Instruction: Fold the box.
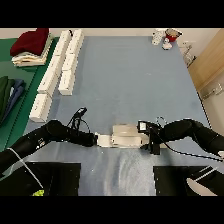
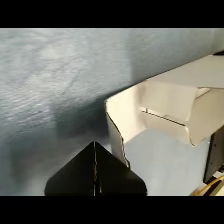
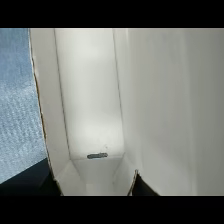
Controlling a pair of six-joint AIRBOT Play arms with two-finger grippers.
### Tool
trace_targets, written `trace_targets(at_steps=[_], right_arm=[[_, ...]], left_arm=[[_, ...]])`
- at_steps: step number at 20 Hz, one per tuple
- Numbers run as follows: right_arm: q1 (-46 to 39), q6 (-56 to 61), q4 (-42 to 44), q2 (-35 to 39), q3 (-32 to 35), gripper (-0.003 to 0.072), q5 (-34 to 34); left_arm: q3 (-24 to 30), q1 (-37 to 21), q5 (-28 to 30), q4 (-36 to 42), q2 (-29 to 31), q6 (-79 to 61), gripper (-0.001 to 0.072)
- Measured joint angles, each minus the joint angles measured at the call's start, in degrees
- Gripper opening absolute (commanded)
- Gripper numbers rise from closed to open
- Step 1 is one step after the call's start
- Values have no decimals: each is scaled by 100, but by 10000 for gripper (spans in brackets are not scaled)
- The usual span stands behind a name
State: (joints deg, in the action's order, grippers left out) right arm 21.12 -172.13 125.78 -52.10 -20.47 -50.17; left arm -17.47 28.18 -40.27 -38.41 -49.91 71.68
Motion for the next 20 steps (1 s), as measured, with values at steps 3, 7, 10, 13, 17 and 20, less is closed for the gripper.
trace_targets(at_steps=[3, 7, 10, 13, 17, 20], right_arm=[[0, -2, -2, 0, 0, 550, 0], [0, -2, 0, 0, 0, 550, 0], [0, 0, 0, 0, 0, 550, 0], [0, -2, -2, 0, 0, 550, 2], [0, -2, 0, 0, 0, 550, 0], [0, -2, 0, 0, 0, 550, 0]], left_arm=[[9, 251, 103, 271, -9, -20, 12], [-17, 457, 157, 522, -9, -33, 12], [-111, 511, 168, 686, -9, -35, 14], [-214, 529, 210, 785, -9, -35, 15], [-297, 542, 258, 839, -9, -35, 340], [-321, 542, 291, 857, -9, -33, 411]])
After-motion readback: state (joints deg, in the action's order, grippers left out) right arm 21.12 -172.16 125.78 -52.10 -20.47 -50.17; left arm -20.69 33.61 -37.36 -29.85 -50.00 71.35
